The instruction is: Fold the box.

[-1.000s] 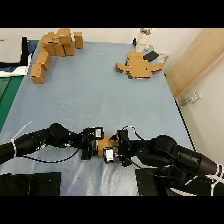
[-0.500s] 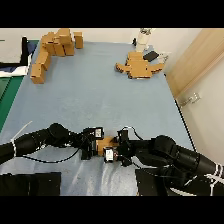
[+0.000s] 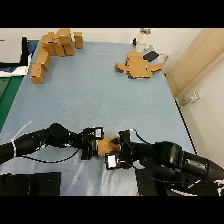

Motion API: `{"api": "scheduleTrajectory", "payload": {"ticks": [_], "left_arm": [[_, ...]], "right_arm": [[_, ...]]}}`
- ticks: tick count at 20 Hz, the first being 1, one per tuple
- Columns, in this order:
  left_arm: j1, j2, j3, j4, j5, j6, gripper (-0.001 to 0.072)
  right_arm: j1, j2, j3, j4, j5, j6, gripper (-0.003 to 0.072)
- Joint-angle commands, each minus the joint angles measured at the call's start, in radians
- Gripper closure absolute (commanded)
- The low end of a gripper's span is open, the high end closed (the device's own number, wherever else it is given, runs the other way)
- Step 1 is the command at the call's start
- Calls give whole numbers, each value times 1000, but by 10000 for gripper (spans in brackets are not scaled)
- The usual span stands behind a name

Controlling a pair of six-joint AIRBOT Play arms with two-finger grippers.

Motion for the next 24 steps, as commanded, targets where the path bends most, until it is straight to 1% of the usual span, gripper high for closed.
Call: {"api": "scheduleTrajectory", "payload": {"ticks": [1, 3, 8, 13, 15, 19, 24], "left_arm": [[0, 0, 1, 0, 1, 0, 211], [0, 0, 1, 0, 1, 0, 212], [0, 0, 1, 0, 0, 0, 211], [0, 0, 1, 0, 2, 0, 212], [0, 0, 1, 0, 1, 0, 211], [0, 0, 1, 0, 1, 0, 211], [0, 0, 1, 0, 1, 0, 211]], "right_arm": [[120, 6, -13, -348, -17, 336, 296], [174, -16, -13, -389, -43, 411, 296], [250, -64, -13, -410, -45, 484, 296], [255, -119, -13, -428, -50, 495, 296], [255, -144, -12, -478, -48, 540, 296], [255, -146, -6, -560, -50, 575, 296], [296, -146, -2, -582, -87, 613, 297]]}}
